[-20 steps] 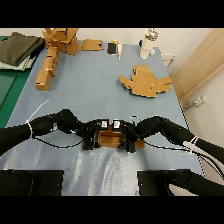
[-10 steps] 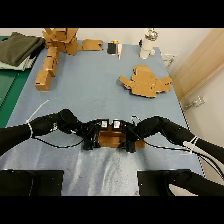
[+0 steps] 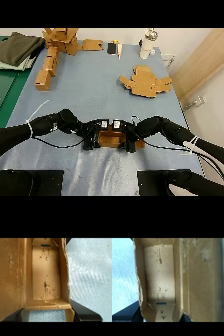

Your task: Fold the box.

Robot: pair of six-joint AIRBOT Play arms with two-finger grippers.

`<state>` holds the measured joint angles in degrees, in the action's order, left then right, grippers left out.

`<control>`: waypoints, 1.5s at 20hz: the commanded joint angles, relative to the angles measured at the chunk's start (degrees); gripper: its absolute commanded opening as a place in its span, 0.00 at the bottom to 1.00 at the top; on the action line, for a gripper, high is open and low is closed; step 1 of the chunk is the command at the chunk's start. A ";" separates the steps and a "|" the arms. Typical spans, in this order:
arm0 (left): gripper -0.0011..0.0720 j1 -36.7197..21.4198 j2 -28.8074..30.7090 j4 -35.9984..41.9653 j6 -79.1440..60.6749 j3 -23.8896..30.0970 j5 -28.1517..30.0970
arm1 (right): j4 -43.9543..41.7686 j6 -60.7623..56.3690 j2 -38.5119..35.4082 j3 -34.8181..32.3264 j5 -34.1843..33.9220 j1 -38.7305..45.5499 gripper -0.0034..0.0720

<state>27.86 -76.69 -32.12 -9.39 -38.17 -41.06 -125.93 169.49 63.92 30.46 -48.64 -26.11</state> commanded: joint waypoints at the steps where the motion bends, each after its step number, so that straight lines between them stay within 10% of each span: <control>1: 0.65 0.00 -0.02 0.00 -0.02 0.04 0.00 | -0.22 0.00 0.04 0.00 -0.35 -0.07 0.74; 3: 0.65 0.00 -0.04 0.00 -0.02 0.04 0.02 | -0.66 -0.02 -0.02 0.07 -0.48 -0.07 0.74; 5: 0.65 0.00 -0.04 0.00 -0.02 0.04 -0.02 | -0.63 -0.04 -0.35 0.09 -2.47 -0.04 1.00; 14: 0.65 0.00 -0.04 0.00 -0.02 0.04 0.02 | 20.61 -26.97 -14.51 0.20 -9.05 3.63 1.00; 30: 0.65 0.00 -0.04 0.00 -0.26 0.02 0.42 | 0.11 -74.42 -29.70 0.17 -18.21 3.58 1.00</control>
<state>27.88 -76.69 -32.12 -9.41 -38.11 -41.04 -124.51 103.92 34.74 30.59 -66.54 -22.50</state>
